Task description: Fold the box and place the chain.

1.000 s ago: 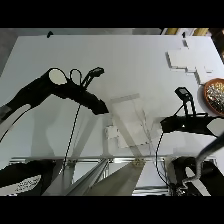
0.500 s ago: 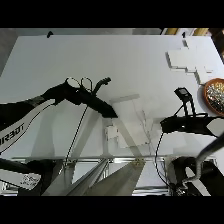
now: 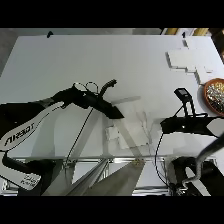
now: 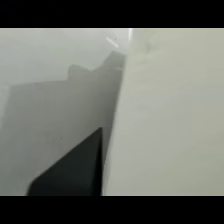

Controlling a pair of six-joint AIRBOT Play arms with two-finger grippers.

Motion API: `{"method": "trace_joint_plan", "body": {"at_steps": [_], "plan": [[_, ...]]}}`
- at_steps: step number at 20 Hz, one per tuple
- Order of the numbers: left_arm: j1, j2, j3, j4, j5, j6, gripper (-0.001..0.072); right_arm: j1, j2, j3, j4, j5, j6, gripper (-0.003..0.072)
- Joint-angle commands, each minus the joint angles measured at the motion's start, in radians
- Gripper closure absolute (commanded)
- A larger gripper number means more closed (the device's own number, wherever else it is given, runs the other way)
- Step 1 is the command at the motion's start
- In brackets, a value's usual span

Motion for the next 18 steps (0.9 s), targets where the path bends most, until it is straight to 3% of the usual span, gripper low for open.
{"method": "trace_joint_plan", "body": {"at_steps": [1,3,5,7,9,11,14,18], "plan": [[-0.011,0.003,0.001,0.024,0.003,0.076,0.0682,0.001,0.001,-0.001,0.002,0.020,0.000,0.0665],[-0.012,0.023,0.002,0.035,0.004,0.196,0.0706,0.001,0.001,0.003,0.017,0.019,-0.005,0.0643],[-0.019,0.072,0.008,0.048,0.019,0.339,0.0707,0.001,0.003,0.039,0.034,0.039,-0.060,0.0465],[-0.034,0.150,0.013,0.136,0.066,0.406,0.0707,0.001,0.005,0.111,0.034,0.070,-0.084,0.0346],[-0.046,0.245,0.013,0.267,0.067,0.371,0.0707,0.001,0.005,0.198,0.034,0.106,-0.085,0.0335],[-0.045,0.339,0.013,0.352,-0.005,0.219,0.0708,0.001,0.005,0.275,0.034,0.134,-0.085,0.0335],[-0.046,0.451,0.005,0.481,-0.058,0.104,0.0710,0.001,0.013,0.319,0.039,0.141,-0.084,0.0336],[-0.043,0.446,-0.013,0.478,0.037,0.157,0.0709,0.001,0.015,0.319,0.095,0.147,-0.084,0.0337]]}}
